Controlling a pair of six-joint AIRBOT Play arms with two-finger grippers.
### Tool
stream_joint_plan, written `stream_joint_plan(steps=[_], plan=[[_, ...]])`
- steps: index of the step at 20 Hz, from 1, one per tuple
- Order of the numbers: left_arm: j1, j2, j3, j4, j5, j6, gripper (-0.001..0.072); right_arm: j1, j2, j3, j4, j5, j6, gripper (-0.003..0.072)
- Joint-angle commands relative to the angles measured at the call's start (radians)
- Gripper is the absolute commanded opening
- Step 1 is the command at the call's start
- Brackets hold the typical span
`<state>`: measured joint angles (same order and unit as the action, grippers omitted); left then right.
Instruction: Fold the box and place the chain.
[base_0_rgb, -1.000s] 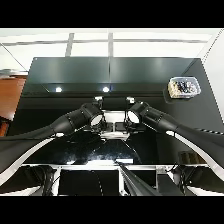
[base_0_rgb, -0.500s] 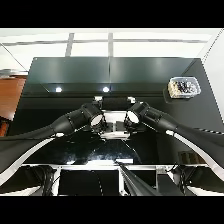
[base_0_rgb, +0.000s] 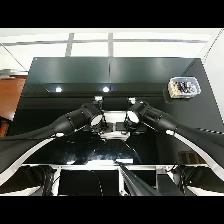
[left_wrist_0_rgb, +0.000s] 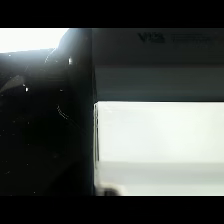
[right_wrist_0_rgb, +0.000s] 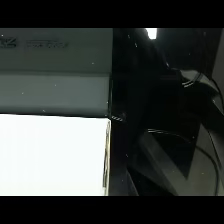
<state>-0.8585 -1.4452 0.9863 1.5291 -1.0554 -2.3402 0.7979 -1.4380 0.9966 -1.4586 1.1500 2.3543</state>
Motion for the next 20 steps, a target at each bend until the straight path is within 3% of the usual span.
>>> stream_joint_plan(steps=[1,2,4,5,6,7,11,12,13,14,17,20], plan=[[0.000,0.000,0.000,-0.001,0.001,-0.001,0.0034,-0.001,0.000,0.001,0.001,0.034,-0.019,0.0342],[0.000,0.000,0.000,-0.001,0.000,-0.001,0.0033,-0.001,0.000,0.001,0.003,0.031,-0.019,0.0267],[0.000,0.000,0.000,-0.001,0.001,-0.001,0.0033,-0.001,0.000,0.001,0.006,0.017,-0.019,0.0241],[0.000,0.000,0.000,-0.001,0.002,-0.001,0.0033,-0.001,0.000,0.001,0.006,0.009,-0.019,0.0123],[0.000,0.000,0.000,-0.001,0.001,-0.001,0.0033,-0.001,-0.001,0.001,0.008,-0.002,-0.019,0.0120],[0.000,0.000,0.000,-0.001,0.002,-0.001,0.0033,-0.001,-0.001,0.001,0.009,-0.006,-0.022,0.0035],[0.000,0.000,0.000,-0.001,0.005,-0.001,0.0033,-0.001,-0.001,0.001,0.010,-0.010,-0.029,0.0038],[0.000,0.000,0.000,-0.001,0.005,-0.001,0.0033,-0.001,0.000,0.001,0.010,-0.009,-0.029,0.0136],[0.000,0.000,0.000,-0.001,0.005,-0.001,0.0033,-0.001,0.000,0.001,0.010,-0.008,-0.029,0.0394],[0.000,0.000,0.000,-0.001,0.005,-0.001,0.0033,-0.002,0.001,0.001,0.009,0.003,-0.032,0.0496],[0.000,0.000,0.000,-0.002,0.003,-0.001,0.0033,-0.023,0.035,0.001,0.006,0.023,-0.126,0.0506],[-0.001,0.000,0.000,-0.002,0.001,-0.001,0.0033,-0.060,0.151,0.002,0.004,0.068,-0.237,0.0506]])
